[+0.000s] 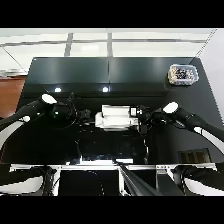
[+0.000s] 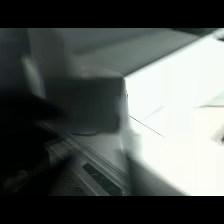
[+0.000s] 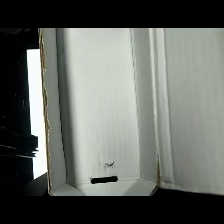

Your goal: Fold the box and place the chain.

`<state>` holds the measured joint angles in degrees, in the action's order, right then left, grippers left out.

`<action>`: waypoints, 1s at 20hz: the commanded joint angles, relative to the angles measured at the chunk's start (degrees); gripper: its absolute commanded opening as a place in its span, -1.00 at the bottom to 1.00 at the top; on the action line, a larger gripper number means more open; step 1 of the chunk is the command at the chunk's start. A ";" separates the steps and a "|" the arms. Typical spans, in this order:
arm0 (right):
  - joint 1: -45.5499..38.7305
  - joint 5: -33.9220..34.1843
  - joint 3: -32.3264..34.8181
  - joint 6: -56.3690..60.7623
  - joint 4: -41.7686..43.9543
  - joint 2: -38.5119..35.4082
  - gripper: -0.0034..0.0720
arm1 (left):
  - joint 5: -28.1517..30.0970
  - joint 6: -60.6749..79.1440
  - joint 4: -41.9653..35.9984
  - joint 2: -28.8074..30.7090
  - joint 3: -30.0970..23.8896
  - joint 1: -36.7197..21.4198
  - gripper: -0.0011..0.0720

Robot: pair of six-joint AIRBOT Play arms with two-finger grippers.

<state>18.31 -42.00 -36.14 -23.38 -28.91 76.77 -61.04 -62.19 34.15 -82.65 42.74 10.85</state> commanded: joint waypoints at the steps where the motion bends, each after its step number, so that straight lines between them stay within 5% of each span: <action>1: 0.02 0.00 -0.02 0.02 0.00 0.04 -0.73 | -3.93 2.23 -0.22 -0.20 3.30 0.22 0.75; 7: 0.02 0.00 -0.02 0.02 0.00 0.02 -0.73 | -4.00 2.23 -4.57 -0.22 5.14 2.47 0.76; 10: 0.02 0.00 -0.02 0.02 0.00 0.02 -0.73 | -3.93 2.19 -4.85 -0.22 5.16 4.87 0.35; 20: 0.02 0.00 -0.02 0.02 0.00 0.04 -0.73 | -1.99 -4.92 -1.36 -0.15 7.87 8.61 0.35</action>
<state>18.31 -41.98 -36.14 -23.35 -28.91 76.77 -64.03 -64.14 30.30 -82.85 49.10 18.26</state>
